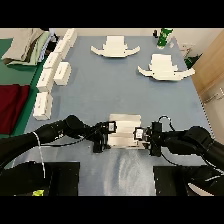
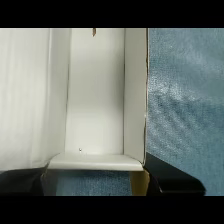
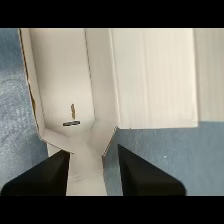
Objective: Fold the box.
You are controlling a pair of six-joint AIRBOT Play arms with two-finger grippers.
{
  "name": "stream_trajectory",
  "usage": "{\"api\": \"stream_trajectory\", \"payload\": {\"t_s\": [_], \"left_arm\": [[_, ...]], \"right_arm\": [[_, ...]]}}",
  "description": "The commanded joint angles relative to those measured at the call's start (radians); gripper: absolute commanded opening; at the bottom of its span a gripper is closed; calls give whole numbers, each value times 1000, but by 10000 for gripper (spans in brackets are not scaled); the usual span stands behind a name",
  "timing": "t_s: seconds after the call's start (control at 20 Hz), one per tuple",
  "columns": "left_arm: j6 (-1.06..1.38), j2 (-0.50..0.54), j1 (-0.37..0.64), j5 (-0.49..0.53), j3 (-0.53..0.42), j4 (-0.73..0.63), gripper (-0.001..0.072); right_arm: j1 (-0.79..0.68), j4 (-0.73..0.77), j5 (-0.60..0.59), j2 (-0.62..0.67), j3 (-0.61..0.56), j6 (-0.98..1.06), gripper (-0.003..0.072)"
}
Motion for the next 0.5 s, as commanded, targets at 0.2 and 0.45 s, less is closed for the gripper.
{"api": "stream_trajectory", "payload": {"t_s": [0.2, 0.45], "left_arm": [[0, 0, 1, 0, 1, 0, 537], [0, 0, 1, 0, 1, 0, 538]], "right_arm": [[2, 189, 60, -28, -2, -177, 261], [5, 211, 96, -33, -2, -190, 261]]}}
